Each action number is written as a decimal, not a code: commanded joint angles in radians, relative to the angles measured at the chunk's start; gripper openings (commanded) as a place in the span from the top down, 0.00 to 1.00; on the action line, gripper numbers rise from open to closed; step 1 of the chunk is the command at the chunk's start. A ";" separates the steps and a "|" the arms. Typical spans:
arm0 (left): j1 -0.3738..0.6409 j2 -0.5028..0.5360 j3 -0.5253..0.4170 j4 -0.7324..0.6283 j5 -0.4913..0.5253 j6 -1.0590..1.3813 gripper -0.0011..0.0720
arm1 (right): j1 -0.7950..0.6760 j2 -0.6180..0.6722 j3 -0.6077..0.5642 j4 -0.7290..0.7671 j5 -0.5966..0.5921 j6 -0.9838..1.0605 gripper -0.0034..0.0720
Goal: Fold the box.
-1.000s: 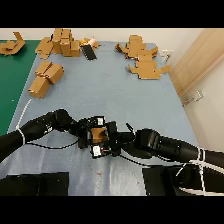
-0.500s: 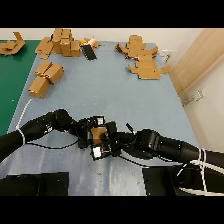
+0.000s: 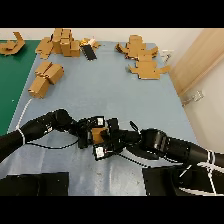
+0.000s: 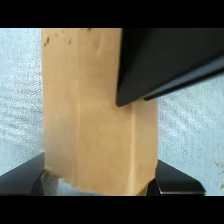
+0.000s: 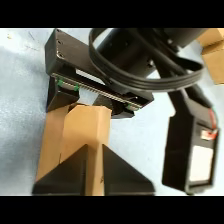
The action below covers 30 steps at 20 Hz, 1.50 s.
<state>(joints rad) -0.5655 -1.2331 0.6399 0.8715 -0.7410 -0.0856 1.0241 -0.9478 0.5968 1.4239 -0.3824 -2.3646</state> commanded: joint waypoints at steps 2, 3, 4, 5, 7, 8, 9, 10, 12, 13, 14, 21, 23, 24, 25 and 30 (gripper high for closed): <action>0.000 0.000 0.001 0.000 0.000 -0.001 0.62 | -0.001 0.010 0.000 -0.046 0.000 0.000 0.83; 0.000 0.000 0.001 0.000 0.000 -0.001 0.62 | -0.001 0.010 0.000 -0.046 0.000 0.000 0.84; 0.000 0.000 0.001 0.000 0.000 -0.001 0.62 | -0.001 0.007 0.000 -0.046 0.000 0.000 0.85; 0.000 0.000 0.001 0.000 0.000 -0.001 0.62 | -0.001 0.003 0.000 -0.048 0.000 0.000 0.90; 0.000 0.000 0.001 0.000 0.000 -0.001 0.62 | -0.001 -0.011 0.000 -0.048 0.001 0.000 0.90; 0.000 0.000 0.001 0.000 0.000 -0.001 0.62 | -0.001 -0.016 0.000 -0.049 0.002 0.000 0.90; 0.000 0.000 0.001 0.000 0.000 -0.001 0.62 | 0.000 -0.019 0.000 -0.049 0.003 0.000 0.90; 0.000 0.000 0.001 0.000 0.000 -0.001 0.62 | 0.000 -0.019 0.000 -0.049 0.006 0.000 0.91; 0.000 0.000 0.001 0.000 0.000 -0.001 0.62 | 0.000 -0.019 0.000 -0.056 0.008 0.001 0.91; 0.000 0.000 0.001 0.000 0.000 -0.001 0.62 | 0.000 -0.019 0.000 -0.055 0.008 0.001 0.91; 0.000 0.000 0.001 0.000 0.000 -0.001 0.62 | 0.000 -0.019 0.000 -0.055 0.008 0.001 0.91; 0.000 0.000 0.001 0.000 0.000 -0.001 0.62 | 0.007 -0.048 0.000 -0.014 0.005 0.002 0.91; 0.000 0.000 0.001 0.000 0.000 -0.001 0.62 | 0.013 -0.050 0.000 -0.008 -0.001 0.002 0.91; 0.000 0.000 0.001 0.000 0.000 -0.001 0.62 | 0.014 -0.050 0.000 0.004 -0.001 0.002 0.91; 0.000 0.000 0.001 0.000 0.000 -0.001 0.62 | 0.019 -0.050 0.000 0.013 -0.009 0.001 0.91; 0.000 0.000 0.001 0.000 0.000 -0.001 0.62 | 0.019 -0.049 0.000 0.024 -0.041 0.001 0.91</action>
